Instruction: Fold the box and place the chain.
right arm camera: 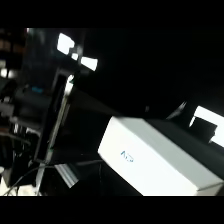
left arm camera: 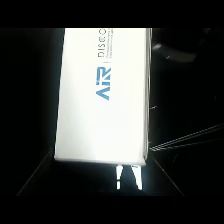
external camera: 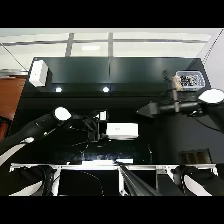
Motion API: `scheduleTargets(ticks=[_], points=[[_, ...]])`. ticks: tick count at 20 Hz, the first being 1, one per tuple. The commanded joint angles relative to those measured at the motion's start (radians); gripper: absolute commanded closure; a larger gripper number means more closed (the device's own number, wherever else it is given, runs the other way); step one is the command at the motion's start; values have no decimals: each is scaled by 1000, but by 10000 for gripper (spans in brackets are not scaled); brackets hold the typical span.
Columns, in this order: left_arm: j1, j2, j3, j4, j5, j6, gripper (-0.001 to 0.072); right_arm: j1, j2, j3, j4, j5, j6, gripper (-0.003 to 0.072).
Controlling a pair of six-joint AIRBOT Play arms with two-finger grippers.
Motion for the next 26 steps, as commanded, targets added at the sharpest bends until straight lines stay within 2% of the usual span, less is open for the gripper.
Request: scheduleTargets(ticks=[1, 3, 5, 11, 13, 18, 26], points=[[4, 99, 0, 134, -26, -165, -11, -160, 60, 10, -37, 66, -1, 641], [-5, 147, 9, 122, -62, -206, -11, -230, 66, 10, -51, 73, -1, 641], [-43, 141, 46, 122, -53, -320, -11, -283, 66, 10, -52, 53, -2, 641], [-155, -84, 242, 124, -49, -401, -11, -328, 66, 9, -64, 43, -5, 641], [-172, -137, 280, 125, -46, -401, -11, -328, 66, 9, -89, 43, -5, 641], [-184, -210, 307, 121, -58, -414, -11, -328, 66, 8, -148, 29, -4, 641], [-190, -214, 310, 122, -56, -423, -11, -328, 66, 8, -147, 13, -4, 641]])
